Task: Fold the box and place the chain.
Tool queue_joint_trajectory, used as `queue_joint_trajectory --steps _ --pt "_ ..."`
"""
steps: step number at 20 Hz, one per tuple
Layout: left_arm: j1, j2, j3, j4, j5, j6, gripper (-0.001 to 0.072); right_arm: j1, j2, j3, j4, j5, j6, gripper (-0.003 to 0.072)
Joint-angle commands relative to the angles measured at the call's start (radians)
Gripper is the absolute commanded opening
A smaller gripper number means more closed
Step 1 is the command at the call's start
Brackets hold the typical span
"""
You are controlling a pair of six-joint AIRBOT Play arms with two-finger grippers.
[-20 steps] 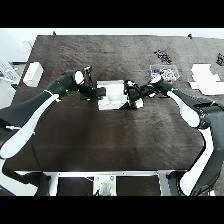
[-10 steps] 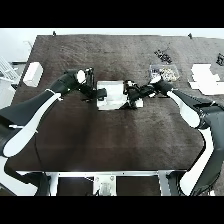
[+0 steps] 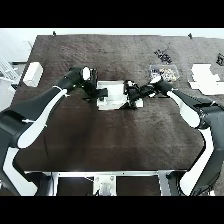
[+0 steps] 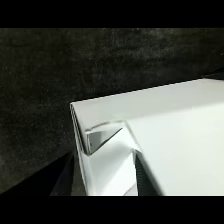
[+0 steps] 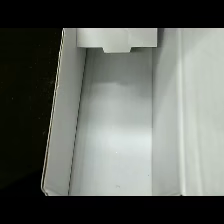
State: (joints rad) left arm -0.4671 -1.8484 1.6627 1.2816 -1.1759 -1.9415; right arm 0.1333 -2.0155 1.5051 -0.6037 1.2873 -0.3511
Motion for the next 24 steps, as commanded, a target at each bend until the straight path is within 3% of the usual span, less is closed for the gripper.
queue_joint_trajectory --steps 1,8,12,14,18,20,24 --pt "0.000 -0.045 0.072 0.044 -0.082 -0.030 0.0412 0.001 0.000 0.000 0.000 0.000 0.000 0.0555" --pt "-0.036 -0.220 0.338 0.125 -0.308 -0.045 0.0411 0.001 0.000 0.000 0.000 0.000 0.000 0.0555" --pt "-0.048 -0.253 0.381 0.167 -0.360 -0.053 0.0408 0.001 0.000 0.000 0.000 0.000 0.000 0.0555" --pt "-0.048 -0.253 0.381 0.189 -0.380 -0.060 0.0175 0.001 0.000 0.000 0.000 0.000 0.000 0.0555" --pt "-0.048 -0.255 0.383 0.204 -0.399 -0.066 0.0175 0.001 0.000 0.000 0.000 0.000 0.000 0.0555" --pt "-0.048 -0.255 0.383 0.205 -0.399 -0.062 0.0022 0.001 0.000 0.000 0.000 0.000 0.000 0.0555" --pt "-0.048 -0.255 0.384 0.205 -0.383 -0.056 0.0022 0.001 0.000 0.000 0.000 0.000 0.000 0.0555"
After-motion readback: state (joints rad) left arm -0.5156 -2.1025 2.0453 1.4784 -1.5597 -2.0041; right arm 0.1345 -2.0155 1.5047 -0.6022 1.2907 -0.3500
